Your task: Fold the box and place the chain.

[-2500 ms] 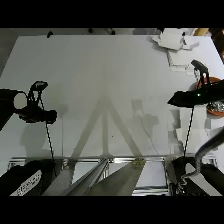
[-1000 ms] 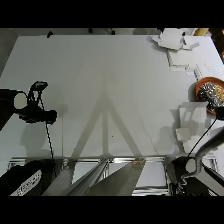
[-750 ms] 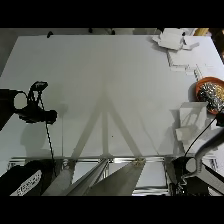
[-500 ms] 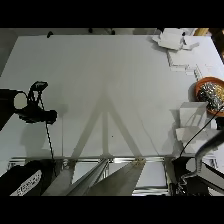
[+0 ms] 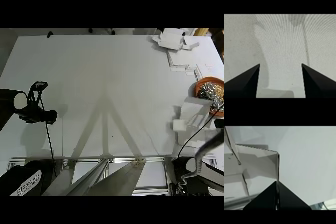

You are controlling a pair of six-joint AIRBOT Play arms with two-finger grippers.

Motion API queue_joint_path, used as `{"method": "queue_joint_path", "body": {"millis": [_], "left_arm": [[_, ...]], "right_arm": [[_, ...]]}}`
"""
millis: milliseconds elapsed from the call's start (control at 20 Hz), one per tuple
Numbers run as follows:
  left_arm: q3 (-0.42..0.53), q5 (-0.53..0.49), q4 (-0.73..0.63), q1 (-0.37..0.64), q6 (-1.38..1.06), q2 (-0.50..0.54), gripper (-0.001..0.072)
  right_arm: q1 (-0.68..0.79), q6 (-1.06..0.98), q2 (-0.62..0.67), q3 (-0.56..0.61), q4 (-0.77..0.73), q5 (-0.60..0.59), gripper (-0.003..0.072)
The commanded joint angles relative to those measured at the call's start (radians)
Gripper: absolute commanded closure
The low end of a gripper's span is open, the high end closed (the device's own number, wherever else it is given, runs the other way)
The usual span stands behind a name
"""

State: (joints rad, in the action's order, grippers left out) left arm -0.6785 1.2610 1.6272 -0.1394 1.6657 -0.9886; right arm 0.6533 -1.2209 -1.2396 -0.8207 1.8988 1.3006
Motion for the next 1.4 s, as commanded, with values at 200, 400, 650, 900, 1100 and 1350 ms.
{"method": "queue_joint_path", "body": {"millis": [200, 400, 650, 900, 1100, 1350], "left_arm": [[0.000, 0.000, 0.000, 0.001, 0.000, 0.001, 0.0131], [0.001, 0.000, 0.000, 0.001, 0.000, 0.001, 0.0131], [0.001, -0.002, 0.000, 0.001, 0.000, 0.001, 0.0131], [0.002, -0.069, -0.116, 0.001, -0.005, 0.000, 0.0131], [0.005, -0.317, -0.296, 0.000, -0.029, -0.013, 0.0129], [0.005, -0.367, -0.707, -0.005, -0.348, -0.113, 0.0130]], "right_arm": [[-0.351, -0.032, 0.168, 0.023, -0.283, 0.064, 0.0665], [-0.558, -0.066, 0.323, 0.168, -0.481, -0.044, 0.0665], [-0.806, -0.150, 0.441, 0.338, -0.595, -0.237, 0.0665], [-0.962, -0.197, 0.442, 0.354, -0.594, -0.293, 0.0665], [-0.985, -0.215, 0.442, 0.354, -0.595, -0.317, 0.0664], [-0.985, -0.215, 0.442, 0.354, -0.598, -0.317, 0.0664]]}}
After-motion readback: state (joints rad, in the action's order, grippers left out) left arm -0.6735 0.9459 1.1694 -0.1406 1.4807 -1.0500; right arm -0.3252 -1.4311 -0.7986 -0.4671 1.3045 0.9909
